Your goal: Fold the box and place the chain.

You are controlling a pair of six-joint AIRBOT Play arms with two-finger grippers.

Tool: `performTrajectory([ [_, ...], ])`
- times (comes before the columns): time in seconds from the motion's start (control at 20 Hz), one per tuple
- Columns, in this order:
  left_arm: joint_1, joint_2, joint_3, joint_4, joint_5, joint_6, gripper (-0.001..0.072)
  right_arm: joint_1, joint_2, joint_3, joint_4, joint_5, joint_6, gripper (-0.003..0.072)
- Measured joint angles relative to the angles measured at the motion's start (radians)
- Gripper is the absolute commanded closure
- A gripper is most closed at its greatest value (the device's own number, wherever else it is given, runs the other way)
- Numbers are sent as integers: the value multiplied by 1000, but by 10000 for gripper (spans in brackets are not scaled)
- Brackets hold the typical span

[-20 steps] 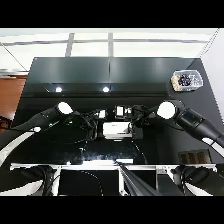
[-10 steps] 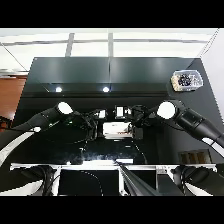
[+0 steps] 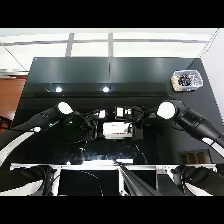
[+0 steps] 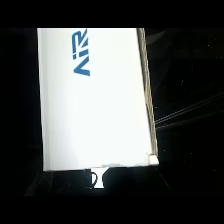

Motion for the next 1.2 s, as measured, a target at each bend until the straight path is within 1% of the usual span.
performTrajectory([
  [0.85, 0, 0, 0, 0, 2, 0, 219, 0, -10, -15, 5, -9, 0, 317],
  [0.9, 0, 0, 0, 0, 2, 0, 219, 0, -13, -15, 6, -9, 0, 316],
  [0.95, 0, 0, 0, 0, 2, 0, 219, 0, -17, -16, 7, -9, 0, 291],
  [1.2, 0, 0, 0, 0, 2, 0, 219, 0, -28, -16, 7, -4, -1, 286],
])
